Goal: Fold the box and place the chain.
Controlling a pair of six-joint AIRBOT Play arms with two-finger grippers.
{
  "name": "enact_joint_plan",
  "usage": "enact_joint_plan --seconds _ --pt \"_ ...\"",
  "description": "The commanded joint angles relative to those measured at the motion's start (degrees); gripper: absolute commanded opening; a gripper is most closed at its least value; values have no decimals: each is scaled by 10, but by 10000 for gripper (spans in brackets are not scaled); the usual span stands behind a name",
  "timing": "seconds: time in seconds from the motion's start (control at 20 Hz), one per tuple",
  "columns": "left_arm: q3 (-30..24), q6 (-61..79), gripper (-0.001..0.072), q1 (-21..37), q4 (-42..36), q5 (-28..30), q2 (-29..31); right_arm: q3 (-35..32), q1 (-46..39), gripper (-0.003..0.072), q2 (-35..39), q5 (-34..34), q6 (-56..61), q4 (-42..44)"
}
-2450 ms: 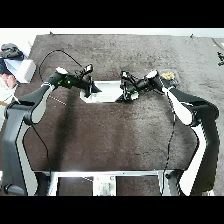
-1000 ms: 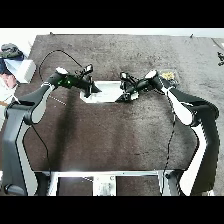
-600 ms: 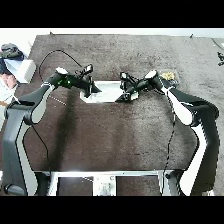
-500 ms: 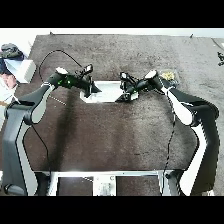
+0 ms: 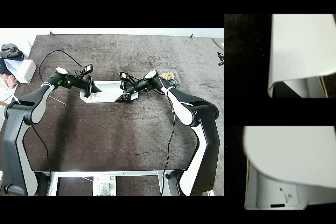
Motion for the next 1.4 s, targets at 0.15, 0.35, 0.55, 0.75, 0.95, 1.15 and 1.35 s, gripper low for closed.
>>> enact_joint_plan --seconds 0.15,0.35,0.55,0.75,0.95,1.15,1.35 --pt "0 -2 333 0 1 -2 3 0 0 471 0 1 0 0" --pt "1 -9 334 17 5 -15 32 0 0 472 0 1 0 0" --pt "2 -46 334 66 -8 -103 76 0 0 472 0 1 0 0" --pt "2 -60 127 79 -16 -200 106 0 0 471 0 1 0 0" --pt "-4 -61 11 53 0 -188 109 0 0 472 0 1 0 0" --pt "-4 -82 11 11 30 -146 109 0 0 471 0 1 0 0" --pt "-4 -141 11 -3 42 -64 108 0 0 471 0 -1 0 0"
